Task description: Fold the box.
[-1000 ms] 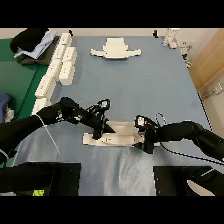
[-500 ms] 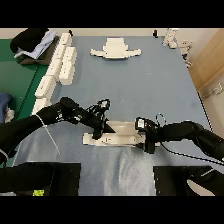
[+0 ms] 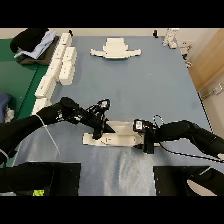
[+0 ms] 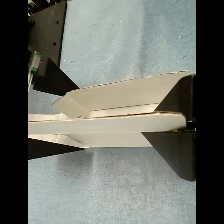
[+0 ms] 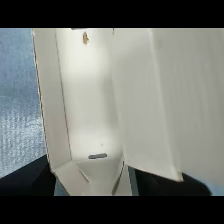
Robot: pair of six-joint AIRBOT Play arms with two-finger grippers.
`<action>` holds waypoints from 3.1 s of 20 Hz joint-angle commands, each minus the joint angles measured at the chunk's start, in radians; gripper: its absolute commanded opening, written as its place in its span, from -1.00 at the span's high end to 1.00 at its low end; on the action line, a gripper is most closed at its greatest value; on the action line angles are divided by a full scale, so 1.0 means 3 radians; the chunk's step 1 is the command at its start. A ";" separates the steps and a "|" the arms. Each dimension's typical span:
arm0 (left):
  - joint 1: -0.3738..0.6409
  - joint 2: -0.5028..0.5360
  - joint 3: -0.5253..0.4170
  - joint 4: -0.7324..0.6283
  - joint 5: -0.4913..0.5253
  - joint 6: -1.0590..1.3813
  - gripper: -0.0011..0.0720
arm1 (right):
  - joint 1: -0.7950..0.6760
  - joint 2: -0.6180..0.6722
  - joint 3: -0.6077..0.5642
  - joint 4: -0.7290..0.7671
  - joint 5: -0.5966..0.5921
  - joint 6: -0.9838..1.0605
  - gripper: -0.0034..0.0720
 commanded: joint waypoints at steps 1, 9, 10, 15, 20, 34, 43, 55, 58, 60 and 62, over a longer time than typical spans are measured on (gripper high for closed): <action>0.0000 -0.0001 -0.0001 0.0000 0.0001 0.0000 0.93 | 0.0039 -0.0029 -0.0003 0.0009 -0.0023 -0.0029 -0.96; 0.0000 -0.0001 -0.0001 0.0000 0.0001 0.0000 0.93 | 0.0058 -0.0072 -0.0003 -0.0055 -0.0001 -0.0029 -0.80; 0.0000 -0.0001 -0.0001 0.0000 0.0001 0.0000 0.93 | 0.0058 -0.0074 -0.0003 -0.0062 -0.0004 -0.0029 -0.80; 0.0000 -0.0001 -0.0001 0.0000 0.0001 0.0000 0.93 | 0.0058 -0.0074 -0.0003 -0.0062 -0.0011 -0.0029 -0.92; 0.0000 -0.0001 -0.0001 0.0000 0.0001 0.0000 0.93 | 0.0064 -0.0070 0.0018 -0.0038 -0.0006 -0.0029 -1.00; 0.0000 -0.0001 -0.0001 0.0000 0.0001 0.0000 0.93 | 0.0112 -0.0192 0.0027 -0.0064 0.0149 -0.0029 -0.94; 0.0000 -0.0001 -0.0001 0.0000 0.0001 0.0000 0.93 | 0.0112 -0.0237 0.0022 -0.0051 0.0057 -0.0029 -0.41; 0.0000 -0.0001 -0.0001 0.0000 0.0001 0.0000 0.93 | 0.0112 -0.0234 0.0032 -0.0065 0.0046 -0.0029 -0.45; 0.0000 -0.0001 -0.0001 0.0000 0.0001 0.0000 0.93 | 0.0112 -0.0234 0.0032 -0.0065 0.0047 -0.0029 -0.45; 0.0000 -0.0001 -0.0001 0.0000 0.0001 0.0000 0.93 | 0.0112 -0.0234 0.0033 -0.0065 0.0046 -0.0029 -0.45; 0.0000 -0.0001 -0.0001 0.0000 0.0001 0.0001 0.93 | 0.0112 -0.0234 0.0032 -0.0065 0.0047 -0.0029 -0.45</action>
